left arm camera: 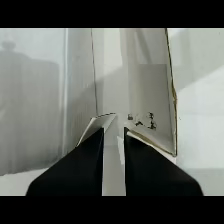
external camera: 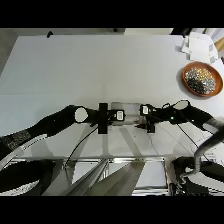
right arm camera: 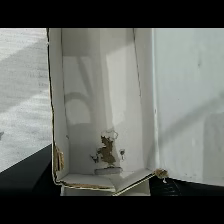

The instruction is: Fold the box and place the chain.

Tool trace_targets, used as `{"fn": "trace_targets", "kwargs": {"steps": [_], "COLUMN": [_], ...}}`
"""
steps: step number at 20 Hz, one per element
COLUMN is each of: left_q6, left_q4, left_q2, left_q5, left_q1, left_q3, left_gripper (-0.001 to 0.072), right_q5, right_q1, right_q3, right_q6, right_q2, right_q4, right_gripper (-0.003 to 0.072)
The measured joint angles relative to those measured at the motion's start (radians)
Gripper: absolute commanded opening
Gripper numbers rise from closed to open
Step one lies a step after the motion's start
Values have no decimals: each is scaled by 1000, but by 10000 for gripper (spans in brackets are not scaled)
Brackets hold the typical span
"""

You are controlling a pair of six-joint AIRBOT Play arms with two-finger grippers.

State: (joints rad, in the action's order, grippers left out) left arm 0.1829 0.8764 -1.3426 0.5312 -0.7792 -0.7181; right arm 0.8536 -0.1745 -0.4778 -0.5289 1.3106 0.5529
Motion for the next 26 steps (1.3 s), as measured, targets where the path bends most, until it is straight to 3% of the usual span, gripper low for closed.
{"fn": "trace_targets", "kwargs": {"steps": [2, 5, 10, 12, 14, 17, 21, 26], "left_q6": [0, 0, 0, 0, 5, 67, 266, 630], "left_q4": [-13, -32, -66, -71, -73, -62, 22, 166], "left_q2": [-8, -18, -32, -35, -35, -11, 74, 209], "left_q5": [-3, -9, -21, -25, -25, -21, 17, 200], "left_q1": [-1, -9, -20, -23, -25, -20, -4, 40], "left_q3": [0, 0, 0, 0, 0, 0, 0, 0], "left_gripper": [159, 298, 297, 256, 123, 4, 4, 2], "right_q5": [0, 0, 0, 0, 0, 0, 0, -1], "right_q1": [0, 0, 0, 0, 0, 0, 0, 0], "right_q3": [0, 0, 0, 0, 0, 0, 0, 0], "right_q6": [0, -1, -1, -1, -2, -1, 0, 0], "right_q2": [0, 0, 0, 0, 0, 0, 0, 0], "right_q4": [0, 0, 0, 0, 0, 0, 0, 0], "right_gripper": [440, 440, 440, 440, 440, 440, 440, 440]}}
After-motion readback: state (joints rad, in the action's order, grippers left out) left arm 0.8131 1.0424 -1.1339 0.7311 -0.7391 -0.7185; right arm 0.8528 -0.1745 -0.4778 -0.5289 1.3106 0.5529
